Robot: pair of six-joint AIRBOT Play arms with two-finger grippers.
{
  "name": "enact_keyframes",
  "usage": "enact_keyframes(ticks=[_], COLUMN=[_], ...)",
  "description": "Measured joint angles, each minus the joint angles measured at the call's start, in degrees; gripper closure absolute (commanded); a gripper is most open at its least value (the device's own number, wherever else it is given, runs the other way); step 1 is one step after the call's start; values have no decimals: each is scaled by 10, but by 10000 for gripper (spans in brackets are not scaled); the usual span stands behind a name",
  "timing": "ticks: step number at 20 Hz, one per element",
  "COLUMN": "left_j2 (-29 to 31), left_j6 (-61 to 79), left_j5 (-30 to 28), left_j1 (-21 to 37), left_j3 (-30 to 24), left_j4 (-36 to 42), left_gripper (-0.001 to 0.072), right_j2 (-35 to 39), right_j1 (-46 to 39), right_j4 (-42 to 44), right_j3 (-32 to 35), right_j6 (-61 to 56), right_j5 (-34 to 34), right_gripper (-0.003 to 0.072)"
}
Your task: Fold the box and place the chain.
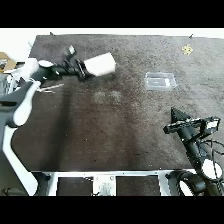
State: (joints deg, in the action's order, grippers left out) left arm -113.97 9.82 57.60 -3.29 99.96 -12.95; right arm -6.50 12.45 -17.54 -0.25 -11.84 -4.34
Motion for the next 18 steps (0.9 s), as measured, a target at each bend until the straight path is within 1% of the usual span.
enact_keyframes(ticks=[2, 4, 6, 8, 10, 12, 15, 18], left_j2=[48, 85, 106, 116, 121, 116, 93, 66], left_j6=[-72, -163, -265, -377, -494, -582, -651, -685], left_j5=[-116, -228, -297, -327, -349, -367, -360, -353], left_j1=[24, 52, 81, 104, 119, 129, 132, 136], left_j3=[0, 0, -1, -11, -34, -57, -77, -85], left_j4=[-26, -73, -136, -221, -320, -391, -447, -471], left_gripper=[701, 701, 703, 703, 703, 702, 702, 701], right_j2=[0, 0, 0, 0, 0, 0, 0, 0], right_j1=[0, 0, 0, 0, 0, 0, 0, 0], right_j4=[0, 0, 0, 0, 0, 0, 0, 0], right_j3=[0, 0, 0, 0, 0, 0, 0, 0], right_j6=[0, 0, 0, 0, 0, 0, 0, 0], right_j5=[0, 0, 0, 0, 0, 0, 0, 0], right_gripper=[682, 682, 682, 682, 682, 682, 682, 682])
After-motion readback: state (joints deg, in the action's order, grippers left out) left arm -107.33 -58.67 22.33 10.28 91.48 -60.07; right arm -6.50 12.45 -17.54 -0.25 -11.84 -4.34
